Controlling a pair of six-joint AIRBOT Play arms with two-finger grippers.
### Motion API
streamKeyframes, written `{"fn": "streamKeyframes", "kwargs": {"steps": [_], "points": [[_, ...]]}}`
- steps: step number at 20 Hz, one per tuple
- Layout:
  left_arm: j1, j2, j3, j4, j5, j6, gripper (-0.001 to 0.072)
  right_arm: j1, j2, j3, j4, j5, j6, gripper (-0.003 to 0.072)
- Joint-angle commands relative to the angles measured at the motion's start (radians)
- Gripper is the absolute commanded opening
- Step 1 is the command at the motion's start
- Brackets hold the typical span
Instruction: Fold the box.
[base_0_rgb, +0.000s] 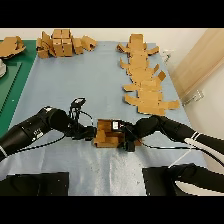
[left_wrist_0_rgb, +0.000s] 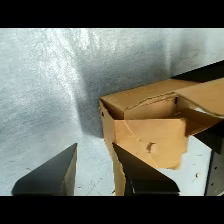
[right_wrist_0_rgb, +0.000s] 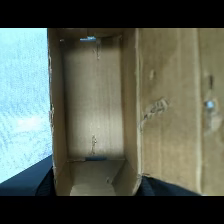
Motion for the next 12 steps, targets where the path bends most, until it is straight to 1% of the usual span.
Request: {"fn": "streamKeyframes", "kwargs": {"steps": [1,6,7,8,9,12], "points": [[0.005,0.008,0.033,0.0,-0.016,0.009,0.0357,0.001,0.0,0.0,0.0,0.0,0.0,0.0297],[0.003,0.006,0.034,-0.061,-0.004,0.057,0.0358,0.001,0.0,0.0,0.0,0.001,0.0,0.0297],[0.003,0.002,0.034,-0.06,-0.005,0.057,0.0385,0.001,0.0,0.0,0.0,0.001,0.0,0.0297],[0.003,-0.006,0.034,-0.061,-0.006,0.057,0.0524,0.001,0.0,0.0,0.0,0.0,0.0,0.0297],[0.003,-0.015,0.034,-0.064,-0.008,0.057,0.054,0.001,0.0,0.0,0.0,0.0,0.0,0.0297],[0.002,-0.04,0.033,-0.07,-0.013,0.062,0.0541,0.001,0.0,0.0,0.0,0.001,0.0,0.0297]]}}
